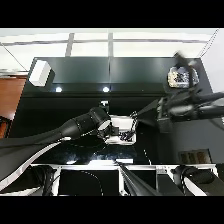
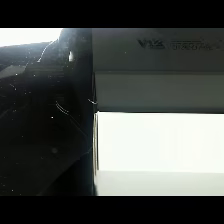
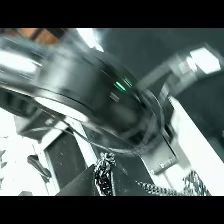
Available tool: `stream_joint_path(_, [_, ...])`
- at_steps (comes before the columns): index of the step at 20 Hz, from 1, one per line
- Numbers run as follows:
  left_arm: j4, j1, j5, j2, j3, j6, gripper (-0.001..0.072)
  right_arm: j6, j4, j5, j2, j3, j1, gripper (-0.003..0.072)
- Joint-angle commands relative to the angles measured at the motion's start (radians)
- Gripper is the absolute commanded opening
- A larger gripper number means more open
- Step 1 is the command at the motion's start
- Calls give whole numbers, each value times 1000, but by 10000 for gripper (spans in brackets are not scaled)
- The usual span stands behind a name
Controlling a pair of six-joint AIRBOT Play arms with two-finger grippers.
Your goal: Fold the box and place the chain.
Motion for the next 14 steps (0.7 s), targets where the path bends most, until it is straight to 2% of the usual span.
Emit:
stream_joint_path(1, [0, 0, 0, -1, 0, 0, 30, -1, -69, -145, -23, -163, 46, 17])
stream_joint_path(4, [0, 0, 0, -1, 0, 0, 30, 8, -68, -177, -50, -214, 47, 39])
stream_joint_path(5, [0, 0, 0, -1, 0, 0, 30, 22, -65, -176, -51, -213, 47, 333])
stream_joint_path(6, [0, 0, 0, -1, 0, 0, 30, 20, -74, -161, -51, -206, 41, 572])
stream_joint_path(10, [0, 0, 0, -1, 0, 0, 30, -39, -277, -79, -51, -176, -103, 583])
stream_joint_path(12, [0, 0, 0, -1, 0, 0, 29, -133, -443, -114, -51, -205, -151, 582])
stream_joint_path(14, [0, 0, 0, -1, 0, 0, 30, -312, -467, -214, -53, -288, -151, 583])
